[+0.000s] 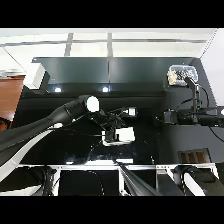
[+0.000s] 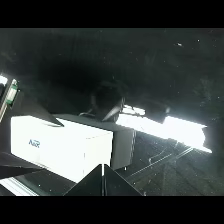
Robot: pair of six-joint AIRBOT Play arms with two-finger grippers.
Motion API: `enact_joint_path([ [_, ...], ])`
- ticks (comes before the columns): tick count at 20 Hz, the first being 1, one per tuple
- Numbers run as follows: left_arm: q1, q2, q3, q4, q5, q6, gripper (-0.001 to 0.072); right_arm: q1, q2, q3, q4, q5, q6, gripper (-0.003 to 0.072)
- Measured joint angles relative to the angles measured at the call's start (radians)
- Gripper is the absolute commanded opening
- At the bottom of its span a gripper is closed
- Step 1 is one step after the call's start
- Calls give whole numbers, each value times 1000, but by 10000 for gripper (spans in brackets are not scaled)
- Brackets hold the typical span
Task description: Fold the box and place the chain.
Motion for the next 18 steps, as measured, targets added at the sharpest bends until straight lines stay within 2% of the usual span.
enact_joint_path([
  [7, -85, 2, 59, 182, -3, -211, 709, 0, 0, 0, -1, -1, 8, 16],
  [18, -109, 2, 116, 268, -52, -343, 709, 0, 0, 0, -2, -1, 10, 16],
])
